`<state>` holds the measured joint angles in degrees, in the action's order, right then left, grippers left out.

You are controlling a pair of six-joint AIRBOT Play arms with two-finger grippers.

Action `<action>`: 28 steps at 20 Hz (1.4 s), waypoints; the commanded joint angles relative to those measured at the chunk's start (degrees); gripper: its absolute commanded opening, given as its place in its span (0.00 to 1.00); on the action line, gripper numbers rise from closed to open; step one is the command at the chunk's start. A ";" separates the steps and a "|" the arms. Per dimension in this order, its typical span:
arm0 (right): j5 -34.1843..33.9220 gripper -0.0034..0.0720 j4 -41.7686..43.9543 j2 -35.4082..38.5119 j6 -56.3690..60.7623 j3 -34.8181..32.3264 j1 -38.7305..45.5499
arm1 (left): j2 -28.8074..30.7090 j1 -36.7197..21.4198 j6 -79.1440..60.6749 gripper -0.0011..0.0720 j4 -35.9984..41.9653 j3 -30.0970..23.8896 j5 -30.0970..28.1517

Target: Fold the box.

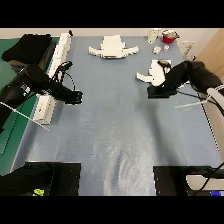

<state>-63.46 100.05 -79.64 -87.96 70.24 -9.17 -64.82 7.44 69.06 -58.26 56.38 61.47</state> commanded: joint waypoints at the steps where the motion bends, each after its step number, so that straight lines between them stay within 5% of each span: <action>1: -5.46 0.59 -1.03 -4.20 3.56 13.60 8.61 | 0.00 0.00 -0.02 0.03 0.00 0.04 0.02; 5: -12.81 0.59 1.68 -15.21 3.58 30.25 23.96 | 0.00 0.00 -0.02 0.03 0.00 0.04 0.04; 12: -13.09 0.58 21.44 -33.00 0.57 42.82 39.91 | 0.00 0.00 -0.04 0.03 0.00 0.04 -0.04; 19: -15.54 0.57 28.87 -42.93 -5.88 46.16 38.69 | -0.04 0.00 -0.02 0.03 0.02 0.04 -1.81; 25: -15.69 0.54 31.50 -44.09 -8.66 46.16 35.63 | -0.07 0.00 -0.02 0.03 0.26 0.04 -1.99; 28: -16.20 0.42 31.67 -44.30 -8.70 46.16 34.40 | -0.04 0.00 -0.02 0.03 0.42 0.04 -1.92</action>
<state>-79.15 130.76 -123.55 -95.94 116.33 26.46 -64.86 7.44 69.04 -58.04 56.38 59.61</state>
